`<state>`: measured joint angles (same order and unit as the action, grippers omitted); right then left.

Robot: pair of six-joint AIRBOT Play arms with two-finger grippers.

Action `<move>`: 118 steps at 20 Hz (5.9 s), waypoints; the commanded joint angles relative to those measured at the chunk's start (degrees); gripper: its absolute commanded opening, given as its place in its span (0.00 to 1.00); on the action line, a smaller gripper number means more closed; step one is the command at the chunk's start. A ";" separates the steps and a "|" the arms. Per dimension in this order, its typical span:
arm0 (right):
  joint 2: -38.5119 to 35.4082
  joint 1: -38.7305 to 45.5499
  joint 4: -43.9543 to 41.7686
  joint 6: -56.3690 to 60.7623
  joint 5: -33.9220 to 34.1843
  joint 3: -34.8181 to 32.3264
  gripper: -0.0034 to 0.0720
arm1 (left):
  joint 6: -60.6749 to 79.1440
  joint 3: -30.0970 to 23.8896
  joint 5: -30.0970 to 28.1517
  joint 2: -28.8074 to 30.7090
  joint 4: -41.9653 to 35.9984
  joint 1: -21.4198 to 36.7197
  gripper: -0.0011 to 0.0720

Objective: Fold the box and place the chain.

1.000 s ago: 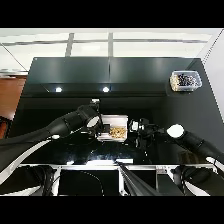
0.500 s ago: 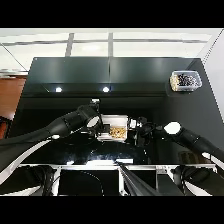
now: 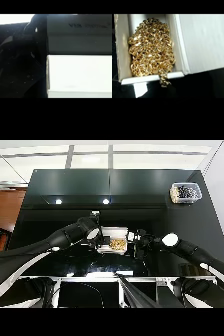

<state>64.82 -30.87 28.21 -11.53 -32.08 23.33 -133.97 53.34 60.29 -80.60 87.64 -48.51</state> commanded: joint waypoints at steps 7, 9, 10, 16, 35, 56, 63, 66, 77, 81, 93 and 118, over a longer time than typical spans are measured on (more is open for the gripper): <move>-3.82 2.32 8.17 18.93 -1.20 0.35 0.11 | 0.00 0.02 0.22 -0.04 0.00 0.02 0.06; -9.27 4.52 10.29 25.49 -6.08 0.37 0.11 | -0.02 0.02 0.24 -0.04 0.00 0.02 0.06; -12.24 5.57 10.86 27.45 -9.20 0.57 0.11 | -0.02 0.02 0.22 -0.04 0.00 0.02 0.06; -21.73 6.71 13.31 40.09 -20.68 4.31 0.26 | -0.02 0.02 0.15 -0.07 -0.02 0.02 0.06; 0.22 2.14 6.25 1.31 -8.04 4.59 0.52 | -0.02 0.02 0.17 -0.15 -0.02 0.02 0.06; -21.77 2.19 7.78 45.66 -14.71 7.93 0.09 | -0.02 0.02 -0.04 -0.15 -0.02 0.02 0.06; -15.28 1.29 1.66 51.84 -12.04 7.96 0.86 | 0.00 0.02 -0.11 -0.17 -0.04 0.02 0.06; -17.66 7.61 6.73 54.03 -15.61 9.20 0.85 | 0.02 0.02 0.02 -0.15 -0.07 0.02 0.06; -22.77 27.30 8.07 56.94 -28.72 10.23 0.85 | 1.31 2.25 2.47 7.04 -0.61 0.04 0.75; -22.75 27.30 8.09 56.92 -27.23 10.23 0.85 | 10.51 2.25 6.23 14.16 0.35 0.48 0.75; -22.75 27.30 8.07 56.94 -24.87 10.23 0.85 | 72.08 -13.51 9.40 32.28 -39.80 26.47 0.75; -22.75 27.30 8.90 57.02 -23.78 10.23 0.85 | 153.30 -22.97 -8.74 13.64 -53.70 30.62 0.97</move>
<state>42.09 -3.60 37.10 45.43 -55.92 33.52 17.65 30.39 50.19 -64.49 36.12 -17.85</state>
